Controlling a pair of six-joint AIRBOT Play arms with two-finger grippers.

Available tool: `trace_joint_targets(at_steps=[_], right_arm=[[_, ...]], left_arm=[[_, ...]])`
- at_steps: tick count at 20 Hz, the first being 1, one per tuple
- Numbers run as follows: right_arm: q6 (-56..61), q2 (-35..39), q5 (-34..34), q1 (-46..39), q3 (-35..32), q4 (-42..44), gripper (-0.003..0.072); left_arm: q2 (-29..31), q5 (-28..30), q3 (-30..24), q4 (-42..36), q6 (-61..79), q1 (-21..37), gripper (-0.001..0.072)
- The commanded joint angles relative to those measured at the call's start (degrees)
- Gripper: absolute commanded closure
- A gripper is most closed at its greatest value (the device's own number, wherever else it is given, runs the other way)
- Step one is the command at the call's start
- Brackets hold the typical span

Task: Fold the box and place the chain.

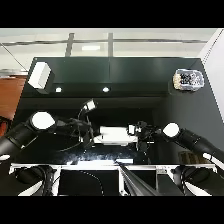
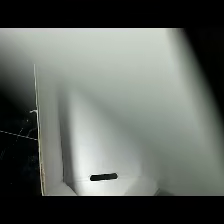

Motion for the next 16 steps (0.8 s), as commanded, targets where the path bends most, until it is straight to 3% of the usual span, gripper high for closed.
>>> trace_joint_targets(at_steps=[1,5,8,12,16], right_arm=[[0.0,0.0,0.0,0.0,0.0,0.0,0.0272],[0.0,0.0,0.0,0.0,0.0,0.0,0.0272],[0.0,0.0,0.0,0.0,0.0,0.0,0.0272],[0.0,0.0,0.0,0.0,0.0,0.0,0.0272],[0.0,0.0,0.0,0.0,0.0,0.0,0.0273]], left_arm=[[-4.2,20.0,-0.2,-5.3,-2.8,-2.2,0.0683],[-12.9,20.9,-0.2,-2.0,-0.6,-4.0,0.0684],[-15.5,21.0,-0.1,-1.0,-0.6,-5.8,0.0684],[-13.7,20.6,1.1,3.2,-0.9,-4.8,0.0683],[-5.0,17.5,2.2,6.1,-1.1,1.6,0.0682]])
